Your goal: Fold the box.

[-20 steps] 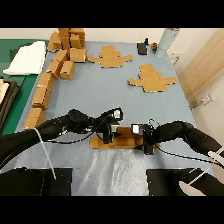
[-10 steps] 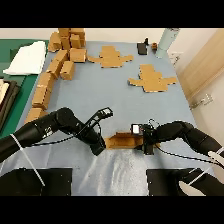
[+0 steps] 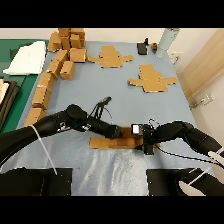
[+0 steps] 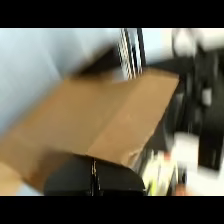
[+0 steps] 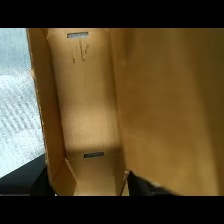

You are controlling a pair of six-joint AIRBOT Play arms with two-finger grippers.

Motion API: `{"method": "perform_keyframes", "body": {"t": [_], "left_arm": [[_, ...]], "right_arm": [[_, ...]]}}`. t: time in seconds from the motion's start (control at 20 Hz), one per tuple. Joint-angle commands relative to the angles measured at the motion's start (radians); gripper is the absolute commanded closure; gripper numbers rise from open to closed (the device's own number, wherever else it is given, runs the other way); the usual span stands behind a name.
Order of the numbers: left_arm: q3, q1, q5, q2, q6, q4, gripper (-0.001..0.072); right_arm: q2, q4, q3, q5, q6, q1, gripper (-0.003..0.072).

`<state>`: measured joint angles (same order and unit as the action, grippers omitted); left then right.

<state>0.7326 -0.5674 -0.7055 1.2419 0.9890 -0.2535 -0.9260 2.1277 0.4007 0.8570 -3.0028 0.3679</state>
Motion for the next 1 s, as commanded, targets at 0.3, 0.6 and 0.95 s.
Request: {"method": "perform_keyframes", "body": {"t": [0.3,0.6,0.95], "left_arm": [[0.101,0.025,0.075,0.201,0.061,-0.041,0.0698],[0.156,0.025,-0.011,0.292,0.156,-0.163,0.0698],[0.243,0.055,-0.048,0.262,0.002,-0.135,0.0697]], "right_arm": [[0.001,0.000,0.000,-0.002,0.000,0.001,0.0183],[0.001,0.000,0.000,-0.002,0.000,0.001,0.0184],[0.001,-0.004,0.000,-0.002,0.000,0.000,0.0184]]}}
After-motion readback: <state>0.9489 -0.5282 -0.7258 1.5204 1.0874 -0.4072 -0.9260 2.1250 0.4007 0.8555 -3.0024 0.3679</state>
